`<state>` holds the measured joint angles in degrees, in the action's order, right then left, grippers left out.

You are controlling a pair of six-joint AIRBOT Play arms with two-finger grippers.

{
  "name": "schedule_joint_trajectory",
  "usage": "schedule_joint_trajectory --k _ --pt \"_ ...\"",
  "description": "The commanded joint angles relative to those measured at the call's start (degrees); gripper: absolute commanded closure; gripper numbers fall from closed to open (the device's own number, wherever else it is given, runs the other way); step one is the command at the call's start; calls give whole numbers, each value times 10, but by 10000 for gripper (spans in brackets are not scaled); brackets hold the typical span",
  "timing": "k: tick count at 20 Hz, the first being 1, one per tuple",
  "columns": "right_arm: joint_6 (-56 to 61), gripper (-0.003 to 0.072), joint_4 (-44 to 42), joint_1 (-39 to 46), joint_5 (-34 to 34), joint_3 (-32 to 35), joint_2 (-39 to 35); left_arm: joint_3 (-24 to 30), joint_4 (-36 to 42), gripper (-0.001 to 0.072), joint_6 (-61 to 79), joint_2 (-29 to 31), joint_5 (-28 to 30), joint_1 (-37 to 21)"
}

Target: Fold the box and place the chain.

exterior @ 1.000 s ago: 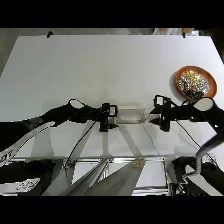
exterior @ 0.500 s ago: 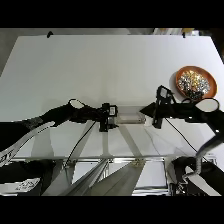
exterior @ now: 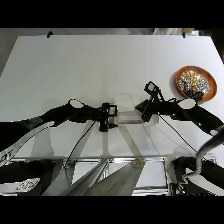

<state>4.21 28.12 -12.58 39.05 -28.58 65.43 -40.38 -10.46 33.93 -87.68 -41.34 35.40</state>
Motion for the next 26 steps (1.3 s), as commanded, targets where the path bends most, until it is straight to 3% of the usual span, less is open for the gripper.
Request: schedule_joint_trajectory --k 1,3,6,8,10,12,13,20,26 --pt "5 666 28 6 37 0 -36 0 -1 642 1 0 0 0" --pt "6 666 85 21 60 0 -89 0 -1 642 1 0 -1 0" --pt "0 668 242 32 110 0 -151 0 -1 642 1 0 -1 0" --pt "-2 668 344 31 147 0 -155 0 -1 642 1 0 0 0" --pt "-26 661 372 31 149 0 -144 0 -1 642 1 0 -1 0" --pt "-94 533 359 31 148 1 -127 0 -1 642 1 0 0 0" --pt "-117 515 356 31 143 1 -118 0 -1 642 1 0 -1 1" --pt "-222 532 193 31 134 1 -45 0 -1 642 1 0 0 0" --pt "-228 588 131 31 134 8 -24 0 -1 642 1 0 0 0"
